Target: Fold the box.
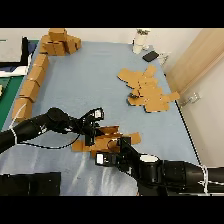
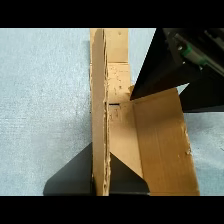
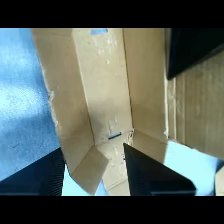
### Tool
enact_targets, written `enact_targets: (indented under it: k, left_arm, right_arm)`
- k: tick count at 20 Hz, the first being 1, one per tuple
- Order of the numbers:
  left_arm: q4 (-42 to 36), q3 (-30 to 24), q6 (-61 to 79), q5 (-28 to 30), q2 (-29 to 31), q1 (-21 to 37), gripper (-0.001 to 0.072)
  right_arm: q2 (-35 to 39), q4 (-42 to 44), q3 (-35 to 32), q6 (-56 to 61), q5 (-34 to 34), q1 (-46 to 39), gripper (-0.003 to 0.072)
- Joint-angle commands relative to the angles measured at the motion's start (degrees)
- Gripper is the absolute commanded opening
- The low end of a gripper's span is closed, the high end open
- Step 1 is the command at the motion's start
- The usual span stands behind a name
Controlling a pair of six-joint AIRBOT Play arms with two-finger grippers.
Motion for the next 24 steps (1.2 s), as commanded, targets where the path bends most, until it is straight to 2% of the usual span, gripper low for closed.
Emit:
enact_targets:
  k: [1, 3, 6, 9, 11, 13, 16, 20, 24]
  left_arm:
    - [0.02, 0.04, 0.02, 0.02, 0.02, -0.04, 0.0015]
    - [0.02, 0.04, 0.0, 0.02, 0.02, -0.04, 0.0015]
    - [0.02, 0.04, 0.0, 0.0, 0.02, -0.04, 0.0014]
    - [0.02, 0.04, 0.0, 0.0, 0.02, -0.04, 0.0015]
    - [0.02, 0.04, 0.0, 0.02, 0.02, -0.04, 0.0015]
    - [0.02, 0.04, 0.02, 0.0, 0.02, -0.04, 0.0015]
    - [0.02, 0.04, 0.02, -0.02, 0.02, -0.04, 0.0015]
    - [0.02, 0.04, 0.02, 0.02, 0.02, -0.04, 0.0015]
    - [0.02, 0.04, 0.0, 0.0, 0.02, -0.04, 0.0015]
  right_arm:
    - [0.07, -2.45, 0.5, 2.71, -1.27, -0.02, 0.072]
    - [1.09, -2.23, 0.72, 7.67, -0.96, -1.16, 0.072]
    - [3.91, 0.63, 0.37, 8.24, -0.42, -4.02, 0.072]
    - [7.23, 0.35, -0.74, 2.6, 2.62, -4.83, 0.072]
    - [7.56, 1.01, -1.84, 2.19, 5.05, -6.95, 0.072]
    - [7.56, 3.8, -2.49, -3.8, 9.22, -10.01, 0.072]
    - [7.93, 13.6, -1.86, -17.97, 11.89, -17.44, 0.072]
    - [7.72, 35.56, -1.46, -44.72, 12.22, -28.7, 0.072]
    - [6.03, 53.29, -1.36, -67.41, 11.54, -40.15, 0.072]
